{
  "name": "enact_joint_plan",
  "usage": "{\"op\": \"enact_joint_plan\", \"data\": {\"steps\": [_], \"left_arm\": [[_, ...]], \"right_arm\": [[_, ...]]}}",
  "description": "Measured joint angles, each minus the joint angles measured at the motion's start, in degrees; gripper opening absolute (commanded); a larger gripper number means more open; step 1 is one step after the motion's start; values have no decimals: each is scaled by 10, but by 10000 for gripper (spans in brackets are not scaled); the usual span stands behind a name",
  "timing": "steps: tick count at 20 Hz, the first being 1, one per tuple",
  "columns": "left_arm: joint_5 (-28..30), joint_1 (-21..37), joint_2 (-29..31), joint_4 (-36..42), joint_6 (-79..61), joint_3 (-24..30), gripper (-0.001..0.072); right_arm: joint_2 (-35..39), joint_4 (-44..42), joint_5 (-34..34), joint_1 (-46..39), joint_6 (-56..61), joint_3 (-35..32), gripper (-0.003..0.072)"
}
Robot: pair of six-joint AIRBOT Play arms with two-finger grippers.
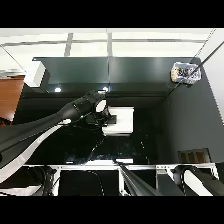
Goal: Fold the box and place the chain.
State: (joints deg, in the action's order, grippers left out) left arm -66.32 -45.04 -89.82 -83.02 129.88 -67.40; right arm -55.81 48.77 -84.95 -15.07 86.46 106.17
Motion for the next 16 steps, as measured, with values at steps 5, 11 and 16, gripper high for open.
{"op": "enact_joint_plan", "data": {"steps": [5, 11, 16], "left_arm": [[0, 0, 0, 0, 0, 0, 33], [1, 0, 0, 0, 0, 0, 33], [1, 0, 0, 0, 0, 0, 33]], "right_arm": [[60, -43, -30, 88, -22, -245, 29], [72, -136, 88, 221, -50, -492, 29], [45, -179, 174, 304, -57, -590, 30]]}}
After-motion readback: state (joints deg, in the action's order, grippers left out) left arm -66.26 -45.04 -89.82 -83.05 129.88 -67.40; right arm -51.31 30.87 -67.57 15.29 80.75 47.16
